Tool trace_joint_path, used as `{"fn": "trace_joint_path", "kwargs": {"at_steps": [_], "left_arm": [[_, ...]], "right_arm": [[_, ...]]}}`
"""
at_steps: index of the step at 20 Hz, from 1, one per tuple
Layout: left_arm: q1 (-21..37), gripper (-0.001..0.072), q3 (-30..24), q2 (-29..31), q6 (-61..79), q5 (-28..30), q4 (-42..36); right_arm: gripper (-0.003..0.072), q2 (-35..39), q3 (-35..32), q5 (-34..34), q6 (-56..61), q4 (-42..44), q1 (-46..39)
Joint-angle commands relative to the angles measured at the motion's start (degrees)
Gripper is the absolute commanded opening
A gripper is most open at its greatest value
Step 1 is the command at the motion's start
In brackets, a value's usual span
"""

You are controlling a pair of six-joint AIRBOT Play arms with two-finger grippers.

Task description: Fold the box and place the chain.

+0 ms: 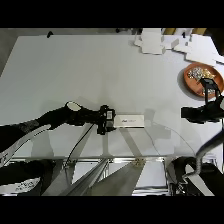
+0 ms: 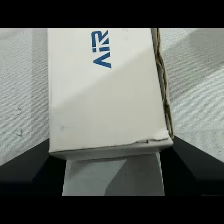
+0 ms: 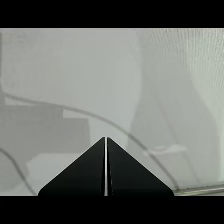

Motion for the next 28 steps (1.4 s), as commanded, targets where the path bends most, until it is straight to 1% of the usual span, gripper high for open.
{"fn": "trace_joint_path", "kwargs": {"at_steps": [1,14,19,21,23,25,26,28], "left_arm": [[0.0,0.0214,0.0,0.0,0.0,0.0,0.0],[0.0,0.0214,0.0,0.1,0.0,-0.3,0.0],[0.0,0.0208,0.0,0.0,0.0,-2.6,0.0],[0.2,0.0208,0.0,0.4,-0.2,-2.6,0.1],[1.4,0.0210,0.0,3.4,-3.4,-2.5,0.2],[4.5,0.0210,0.0,9.2,-8.5,-1.9,0.3],[6.9,0.0210,0.0,12.5,-12.4,-1.0,0.8],[13.6,0.0211,0.0,20.1,-22.6,0.7,5.2]], "right_arm": [[0.0020,0.0,0.1,0.0,0.0,0.0,0.0],[0.0020,0.0,0.1,0.0,0.0,0.0,0.0],[0.0020,0.0,0.1,0.0,0.0,0.0,0.0],[0.0020,0.0,0.1,0.0,0.0,0.0,0.0],[0.0020,0.0,0.1,0.0,0.0,0.0,0.0],[0.0020,0.0,0.1,0.0,0.0,0.0,0.0],[0.0020,0.0,0.1,0.0,0.0,0.0,0.0],[0.0020,0.0,0.1,0.0,0.0,0.0,0.0]]}}
